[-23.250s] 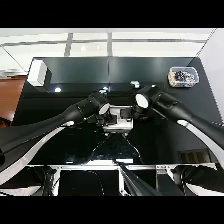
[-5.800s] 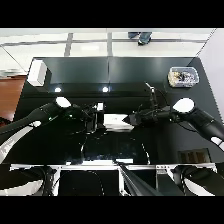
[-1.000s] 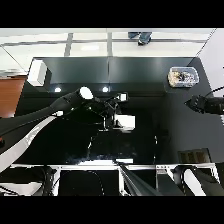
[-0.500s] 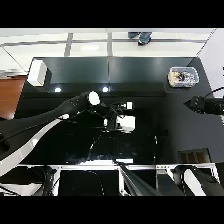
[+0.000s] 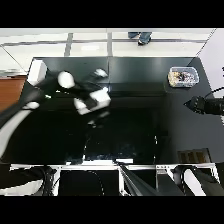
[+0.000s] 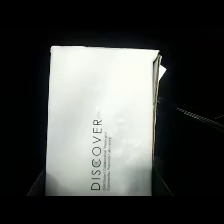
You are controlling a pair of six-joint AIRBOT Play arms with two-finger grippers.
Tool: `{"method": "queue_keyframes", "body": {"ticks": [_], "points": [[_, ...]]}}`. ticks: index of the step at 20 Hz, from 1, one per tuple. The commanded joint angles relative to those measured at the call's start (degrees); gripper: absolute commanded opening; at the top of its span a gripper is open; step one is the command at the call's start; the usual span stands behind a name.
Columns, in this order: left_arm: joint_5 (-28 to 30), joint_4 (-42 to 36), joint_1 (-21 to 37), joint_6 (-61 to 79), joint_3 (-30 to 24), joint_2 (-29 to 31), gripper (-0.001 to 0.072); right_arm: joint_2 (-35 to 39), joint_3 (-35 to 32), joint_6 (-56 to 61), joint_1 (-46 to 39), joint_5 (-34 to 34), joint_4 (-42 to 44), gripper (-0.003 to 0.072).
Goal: Fold the box and place the chain.
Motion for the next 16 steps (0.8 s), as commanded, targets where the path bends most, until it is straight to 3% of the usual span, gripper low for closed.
{"method": "queue_keyframes", "body": {"ticks": [1, 4, 7, 13, 16], "points": [[-5.9, 6.8, 18.1, -21.3, -5.3, 5.8, 0.0351, 0.0, -0.1, 0.0, 0.0, 0.0, 0.2, 0.0011], [-4.1, 7.0, 33.9, -22.5, -13.4, 9.1, 0.0351, 0.0, -0.2, 0.0, 0.0, -0.2, 0.5, 0.001], [-1.6, 6.1, 44.3, -22.3, -14.3, 9.0, 0.0351, 0.0, -0.2, 0.0, 0.0, -1.4, 0.5, 0.0011], [14.5, 6.1, 44.8, -16.4, -13.0, 7.7, 0.0352, 0.0, -0.3, 0.2, 0.0, -3.1, 0.6, 0.0011], [13.4, 4.6, 44.8, -13.6, -7.9, 2.3, 0.0351, 0.0, -0.3, 0.5, 0.0, -3.1, 0.6, 0.0011]]}}
